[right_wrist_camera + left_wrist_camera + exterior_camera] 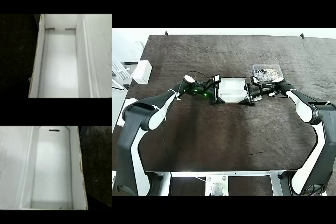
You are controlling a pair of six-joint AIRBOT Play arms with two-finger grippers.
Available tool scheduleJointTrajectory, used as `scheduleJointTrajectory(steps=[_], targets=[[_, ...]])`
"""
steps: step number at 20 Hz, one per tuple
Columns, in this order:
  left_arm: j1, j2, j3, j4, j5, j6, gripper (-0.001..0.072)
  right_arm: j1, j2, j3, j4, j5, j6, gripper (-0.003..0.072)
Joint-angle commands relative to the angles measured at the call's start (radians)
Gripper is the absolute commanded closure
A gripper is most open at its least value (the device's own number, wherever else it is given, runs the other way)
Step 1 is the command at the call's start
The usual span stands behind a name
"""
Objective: Fold the box and place the chain.
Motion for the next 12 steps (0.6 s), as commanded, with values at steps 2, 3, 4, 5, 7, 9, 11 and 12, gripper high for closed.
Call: scheduleJointTrajectory(steps=[2,3,4,5,7,9,11,12], targets=[[0.001,0.0,0.001,0.002,-0.006,0.002,0.0361,-0.014,0.0,0.001,0.003,0.045,0.01,-0.0034],[0.001,0.0,0.001,0.002,-0.006,0.002,0.0361,-0.023,0.001,0.001,0.002,0.052,0.01,-0.0034],[0.001,0.0,0.001,0.002,-0.006,0.002,0.0361,-0.033,0.003,0.001,-0.002,0.062,0.016,-0.0034],[0.001,0.0,0.001,0.002,-0.006,0.002,0.0361,-0.042,0.006,0.0,-0.004,0.075,0.03,-0.0034],[0.001,0.0,0.001,0.002,-0.006,0.002,0.0361,-0.054,0.015,0.001,-0.02,0.099,0.053,-0.0034],[0.001,0.0,0.001,0.002,-0.006,0.002,0.0361,-0.063,0.022,0.0,-0.024,0.115,0.07,-0.0034],[0.001,0.0,0.001,0.002,-0.006,0.002,0.0361,-0.066,0.03,0.001,-0.035,0.122,0.075,-0.0034],[0.001,0.0,0.001,0.002,-0.006,0.002,0.0361,-0.068,0.039,0.001,-0.045,0.121,0.09,-0.0034]])
